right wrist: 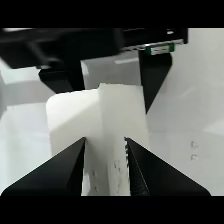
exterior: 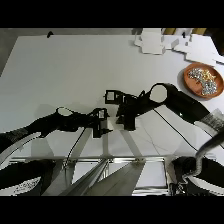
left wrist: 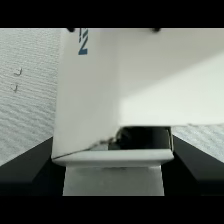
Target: Fold the box and place the chain.
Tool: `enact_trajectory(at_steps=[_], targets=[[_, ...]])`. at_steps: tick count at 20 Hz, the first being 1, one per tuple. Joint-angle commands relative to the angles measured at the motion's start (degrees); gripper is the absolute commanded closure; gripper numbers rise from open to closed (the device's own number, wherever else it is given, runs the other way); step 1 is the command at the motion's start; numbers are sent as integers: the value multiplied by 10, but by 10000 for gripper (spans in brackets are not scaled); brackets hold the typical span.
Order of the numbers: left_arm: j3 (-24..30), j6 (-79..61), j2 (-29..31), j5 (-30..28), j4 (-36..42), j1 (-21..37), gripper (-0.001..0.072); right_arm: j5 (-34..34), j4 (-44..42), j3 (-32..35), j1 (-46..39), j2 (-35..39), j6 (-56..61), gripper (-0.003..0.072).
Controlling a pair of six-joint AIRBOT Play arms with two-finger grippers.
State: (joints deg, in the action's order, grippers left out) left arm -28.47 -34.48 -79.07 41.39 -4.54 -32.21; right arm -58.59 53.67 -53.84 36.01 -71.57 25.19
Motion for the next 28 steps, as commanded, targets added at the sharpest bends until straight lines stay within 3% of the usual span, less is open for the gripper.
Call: enact_trajectory(at_steps=[1, 6, 11, 18, 19, 28], targets=[[0, 0, 0, 0, 0, 0, 498, 17, 22, 13, 18, 5, -14, 390], [0, 0, 0, 0, 0, 0, 498, 28, 57, 27, 19, 5, -12, 393], [0, 0, 0, 0, 0, 0, 498, 59, 66, 27, 19, 6, 18, 529], [0, 0, 0, 0, 0, 0, 498, 57, 63, 27, 19, 20, 18, 539], [0, 0, 0, 0, 0, 0, 498, 58, 63, 27, 19, 20, 18, 594], [0, 0, 0, 0, 0, 0, 498, 88, 38, 62, 19, 19, 17, 564]])
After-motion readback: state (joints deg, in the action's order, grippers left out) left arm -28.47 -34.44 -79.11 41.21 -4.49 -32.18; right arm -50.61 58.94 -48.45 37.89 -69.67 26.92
